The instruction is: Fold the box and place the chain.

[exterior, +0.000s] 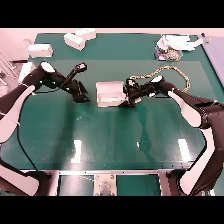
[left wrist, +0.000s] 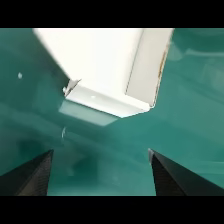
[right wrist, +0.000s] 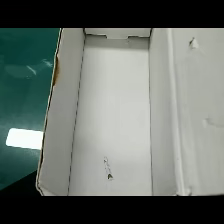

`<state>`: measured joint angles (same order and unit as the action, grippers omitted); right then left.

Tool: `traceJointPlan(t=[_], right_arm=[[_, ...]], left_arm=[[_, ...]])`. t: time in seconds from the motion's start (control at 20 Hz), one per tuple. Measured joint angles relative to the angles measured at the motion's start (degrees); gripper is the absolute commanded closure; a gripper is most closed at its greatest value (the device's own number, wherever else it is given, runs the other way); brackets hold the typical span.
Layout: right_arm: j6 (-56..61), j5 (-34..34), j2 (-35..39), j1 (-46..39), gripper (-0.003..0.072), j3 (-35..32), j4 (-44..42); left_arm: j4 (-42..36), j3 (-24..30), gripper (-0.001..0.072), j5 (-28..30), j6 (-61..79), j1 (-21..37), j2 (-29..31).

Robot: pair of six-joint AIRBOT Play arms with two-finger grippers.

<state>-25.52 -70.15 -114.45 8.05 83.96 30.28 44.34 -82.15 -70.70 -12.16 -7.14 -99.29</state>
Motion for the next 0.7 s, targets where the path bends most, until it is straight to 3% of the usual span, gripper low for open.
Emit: traceJointPlan(t=[0.45,0.7], right_arm=[[0.0,0.02,-0.02,0.0,0.0095,0.0,-0.02],[0.0,0.02,-0.02,0.0,0.0095,0.0,-0.02]], left_arm=[[-9.57,1.01,-0.0011,-1.7,25.31,0.57,-5.64],[-14.78,1.03,-0.0011,-0.79,30.91,0.55,-9.16]])
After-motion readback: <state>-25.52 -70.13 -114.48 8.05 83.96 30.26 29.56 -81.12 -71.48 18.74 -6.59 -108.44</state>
